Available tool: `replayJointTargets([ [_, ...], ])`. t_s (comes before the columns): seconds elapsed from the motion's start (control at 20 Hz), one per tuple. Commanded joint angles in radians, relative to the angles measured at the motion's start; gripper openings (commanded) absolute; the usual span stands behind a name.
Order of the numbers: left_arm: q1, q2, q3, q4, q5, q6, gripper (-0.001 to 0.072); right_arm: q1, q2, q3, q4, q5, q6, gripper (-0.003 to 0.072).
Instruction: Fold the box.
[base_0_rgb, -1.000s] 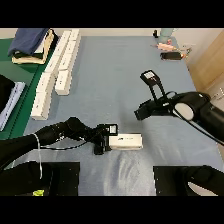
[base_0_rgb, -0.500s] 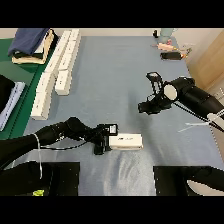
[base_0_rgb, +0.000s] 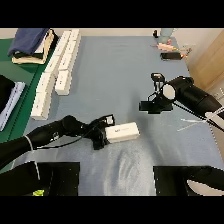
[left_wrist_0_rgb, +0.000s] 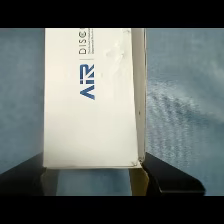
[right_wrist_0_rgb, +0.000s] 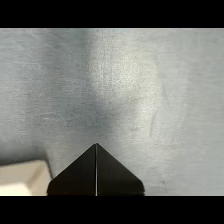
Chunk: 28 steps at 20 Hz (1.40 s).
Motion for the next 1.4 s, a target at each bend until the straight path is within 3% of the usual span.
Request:
replayJointTargets([
  [0.0,0.120,0.102,0.001,0.195,0.025,-0.356,0.0518,0.000,0.000,0.001,-0.034,0.001,0.010,0.0003],
  [0.3,0.446,0.246,0.000,0.357,0.017,-0.625,0.0518,0.000,0.000,0.001,-0.047,0.001,0.010,0.0003],
  [0.65,0.709,0.197,0.000,0.357,0.003,-0.670,0.0518,0.000,0.000,0.001,-0.055,0.001,-0.002,0.0003],
  [0.9,0.788,0.167,-0.019,0.366,-0.002,-0.669,0.0519,0.000,0.000,0.001,-0.073,0.001,-0.002,0.0003],
  [1.35,0.793,0.143,-0.062,0.409,0.077,-0.688,0.0518,0.000,0.000,0.001,-0.077,0.002,-0.002,0.0003],
])
